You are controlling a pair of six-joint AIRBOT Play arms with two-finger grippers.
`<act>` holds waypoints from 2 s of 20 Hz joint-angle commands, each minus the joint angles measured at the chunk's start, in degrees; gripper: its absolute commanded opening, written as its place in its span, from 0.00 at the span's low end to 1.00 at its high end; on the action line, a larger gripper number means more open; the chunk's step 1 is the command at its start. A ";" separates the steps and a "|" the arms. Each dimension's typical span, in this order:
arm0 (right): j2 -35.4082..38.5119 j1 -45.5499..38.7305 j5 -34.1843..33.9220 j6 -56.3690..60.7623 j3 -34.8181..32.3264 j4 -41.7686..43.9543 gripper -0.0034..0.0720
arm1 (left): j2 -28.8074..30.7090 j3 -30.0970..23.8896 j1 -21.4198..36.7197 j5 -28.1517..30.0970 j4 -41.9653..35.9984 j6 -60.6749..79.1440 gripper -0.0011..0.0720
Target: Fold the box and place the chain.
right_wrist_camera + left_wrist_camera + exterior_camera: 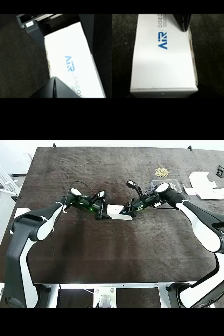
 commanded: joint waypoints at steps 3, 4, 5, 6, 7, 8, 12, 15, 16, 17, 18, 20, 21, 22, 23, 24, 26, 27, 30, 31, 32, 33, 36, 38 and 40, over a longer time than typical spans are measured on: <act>10.88 -0.11 -1.16 -1.62 0.87 7.56 0.05 | 0.00 0.02 0.04 0.02 -0.04 0.00 0.64; 13.55 -0.11 -1.38 -1.01 0.85 7.54 0.05 | 0.00 0.02 0.04 0.02 -0.04 0.00 0.64; 16.26 -0.11 -1.79 0.63 0.79 7.56 0.05 | 0.00 0.02 0.04 0.02 -0.04 0.00 0.64; 18.56 -0.09 -1.92 2.34 0.76 7.54 0.05 | 0.00 0.02 0.04 0.00 -0.04 0.00 0.64; 20.87 -0.09 -1.99 4.07 0.74 7.54 0.05 | 0.00 0.02 0.04 0.02 -0.04 0.00 0.64; 22.88 -0.09 -2.01 5.35 0.35 7.52 0.05 | 0.00 0.02 0.04 0.00 -0.04 0.00 0.64; 31.54 -0.11 -3.67 7.63 -7.43 7.50 0.05 | 0.00 0.02 0.04 -0.09 -0.04 0.00 0.64; 37.46 -0.11 -9.49 7.61 -17.97 7.54 0.05 | 0.00 0.02 0.04 -0.13 -0.46 -0.02 0.64; 38.82 -0.09 -11.23 7.61 -21.00 7.54 0.05 | 0.00 0.02 0.04 -0.17 -1.16 -0.02 0.64; 39.85 -0.11 -12.09 7.63 -23.67 7.58 0.05 | 0.00 0.02 0.04 -0.15 -2.16 -0.02 0.64; 40.52 -0.09 -12.11 7.65 -25.49 7.58 0.05 | 0.00 0.02 0.04 -0.42 -2.80 -0.37 0.64; 41.18 -0.09 -12.09 7.63 -27.80 7.58 0.05 | 0.04 0.04 0.04 -0.07 -3.41 -2.86 0.05; 41.33 -0.11 -12.11 7.65 -28.39 7.56 0.05 | 0.17 0.17 0.20 0.11 -3.85 -3.87 0.04; 41.38 -0.13 -12.11 7.65 -28.52 7.56 0.05 | 0.72 0.17 0.55 0.00 -4.63 -6.86 0.04; 41.48 -0.13 -12.11 7.67 -28.52 7.58 0.05 | 1.81 0.17 1.01 -0.15 -4.72 -9.79 0.04; 41.68 -0.20 -12.11 7.67 -28.52 7.58 0.05 | 3.61 0.17 1.66 -0.24 -4.31 -12.07 0.04; 41.90 -0.52 -12.13 8.31 -28.52 7.56 0.05 | 8.96 0.13 3.82 -0.39 -3.56 -14.34 0.04; 41.90 -0.63 -12.13 8.79 -28.52 7.56 0.05 | 12.00 0.13 5.38 0.15 -3.48 -15.41 0.04; 41.90 -0.79 -12.31 9.14 -28.52 7.58 0.05 | 21.55 0.13 11.17 8.02 -2.16 -20.68 0.04; 41.90 -0.79 -12.31 9.14 -28.52 7.58 0.05 | 24.04 0.13 13.20 12.41 -0.92 -23.47 0.04; 41.90 -0.79 -12.31 9.14 -28.52 7.58 0.05 | 26.25 0.13 15.63 17.00 0.72 -26.97 0.04; 41.90 -0.79 -12.31 9.14 -28.52 7.58 0.05 | 27.74 0.13 17.86 20.81 2.29 -30.32 0.04; 41.90 -0.79 -12.31 9.11 -28.52 7.56 0.05 | 29.27 0.11 24.76 28.81 6.82 -40.98 0.04; 41.88 -0.79 -12.31 9.14 -28.55 7.56 0.05 | 29.22 -0.83 28.24 32.74 11.04 -46.23 0.04; 41.86 -0.76 -12.31 9.11 -28.57 7.56 0.05 | 29.20 -3.06 30.67 36.15 15.10 -49.64 0.04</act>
